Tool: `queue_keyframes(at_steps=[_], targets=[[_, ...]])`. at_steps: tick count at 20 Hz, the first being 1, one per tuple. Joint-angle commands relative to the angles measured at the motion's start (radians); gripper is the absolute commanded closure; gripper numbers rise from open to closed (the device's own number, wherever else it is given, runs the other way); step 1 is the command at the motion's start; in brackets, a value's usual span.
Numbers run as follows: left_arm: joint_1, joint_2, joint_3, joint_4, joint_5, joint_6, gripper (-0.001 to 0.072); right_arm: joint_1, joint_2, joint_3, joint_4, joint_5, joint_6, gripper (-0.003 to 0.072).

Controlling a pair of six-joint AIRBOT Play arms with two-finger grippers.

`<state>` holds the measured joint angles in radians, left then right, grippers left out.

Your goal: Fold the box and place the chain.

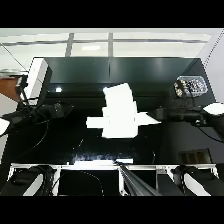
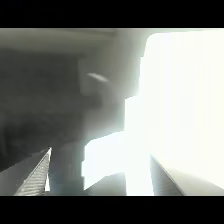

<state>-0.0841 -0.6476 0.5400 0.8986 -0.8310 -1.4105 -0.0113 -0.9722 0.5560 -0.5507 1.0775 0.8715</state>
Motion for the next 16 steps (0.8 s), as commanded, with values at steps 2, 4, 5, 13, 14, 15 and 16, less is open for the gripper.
queue_keyframes(at_steps=[2,4,5,13,14,15,16], targets=[[-0.002,-0.185,0.0,-0.158,-0.033,0.085,0.0018,0.222,0.028,-0.006,-0.116,-0.153,0.016,0.0643],[-0.001,-0.263,0.0,-0.176,-0.047,0.155,0.0018,0.298,0.028,-0.006,-0.214,-0.246,0.05,0.0643],[0.003,-0.303,0.001,-0.19,-0.068,0.185,0.0018,0.329,0.027,-0.006,-0.239,-0.297,0.076,0.0643],[0.009,-0.619,0.001,-0.588,-0.278,0.764,0.0017,0.362,0.027,-0.006,-0.208,-0.307,0.084,0.0643],[0.0,-0.656,0.001,-0.634,-0.279,0.839,0.0018,0.362,0.027,-0.006,-0.203,-0.305,0.084,0.0643],[-0.015,-0.688,0.002,-0.655,-0.278,0.889,0.0018,0.362,0.027,-0.006,-0.203,-0.303,0.084,0.0643],[-0.028,-0.719,0.006,-0.656,-0.278,0.912,0.0017,0.362,0.027,-0.006,-0.202,-0.302,0.084,0.0643]])
